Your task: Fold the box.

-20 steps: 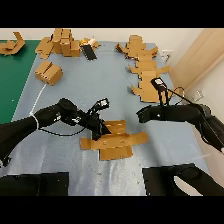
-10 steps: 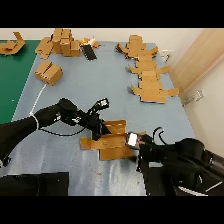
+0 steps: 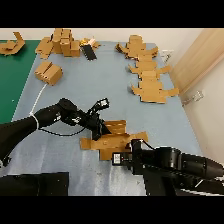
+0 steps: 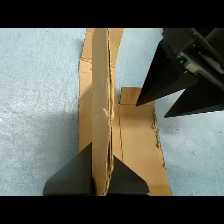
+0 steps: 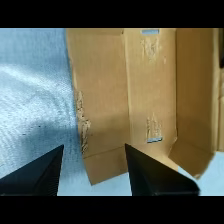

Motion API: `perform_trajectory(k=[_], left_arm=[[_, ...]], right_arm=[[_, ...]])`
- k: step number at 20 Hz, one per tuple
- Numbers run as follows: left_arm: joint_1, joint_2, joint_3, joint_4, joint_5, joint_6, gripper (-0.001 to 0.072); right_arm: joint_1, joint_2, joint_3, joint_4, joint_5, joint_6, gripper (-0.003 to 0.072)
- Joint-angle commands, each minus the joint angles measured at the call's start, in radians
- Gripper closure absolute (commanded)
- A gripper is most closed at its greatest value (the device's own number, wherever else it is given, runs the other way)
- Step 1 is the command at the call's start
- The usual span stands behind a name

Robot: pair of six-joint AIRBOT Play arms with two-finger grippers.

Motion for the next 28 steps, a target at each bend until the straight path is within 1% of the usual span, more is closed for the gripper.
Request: perform_trajectory(k=[1, 8, 11, 13, 16, 22, 24, 25, 26, 28], left_arm=[[0.0, 0.001, 0.001, 0.0, 0.0, 0.0, 0.0697], [0.0, 0.001, 0.001, 0.0, 0.0, 0.0, 0.0697], [0.0, 0.001, 0.001, 0.0, 0.0, 0.0, 0.0697], [0.0, 0.001, 0.001, 0.0, 0.0, 0.0, 0.0697], [0.0, 0.001, 0.001, 0.0, 0.0, 0.0, 0.0697], [0.0, 0.001, 0.001, 0.0, 0.0, 0.0, 0.0697], [0.0, 0.001, 0.001, 0.0, 0.0, 0.0, 0.0697], [0.0, 0.001, 0.001, 0.0, 0.0, 0.0, 0.0697], [0.0, 0.001, 0.001, 0.0, 0.0, 0.0, 0.0697], [0.0, 0.001, 0.001, 0.0, 0.0, 0.0, 0.0697]], right_arm=[[0.008, -0.047, -0.001, -0.061, 0.045, -0.008, 0.0117], [0.008, -0.056, 0.0, -0.169, 0.068, 0.079, 0.0117], [0.008, -0.051, 0.021, -0.189, 0.072, 0.123, 0.0117], [0.008, -0.034, 0.035, -0.215, 0.072, 0.148, 0.0117], [0.006, 0.009, 0.051, -0.27, 0.07, 0.238, 0.0117], [0.006, 0.008, 0.05, -0.265, 0.071, 0.269, 0.0115], [0.006, 0.008, 0.05, -0.265, 0.1, 0.347, 0.0112], [0.006, 0.008, 0.05, -0.261, 0.091, 0.355, 0.003], [0.0, 0.008, 0.05, -0.261, 0.08, 0.355, -0.0032], [-0.027, 0.008, 0.05, -0.259, 0.074, 0.356, -0.0031]])
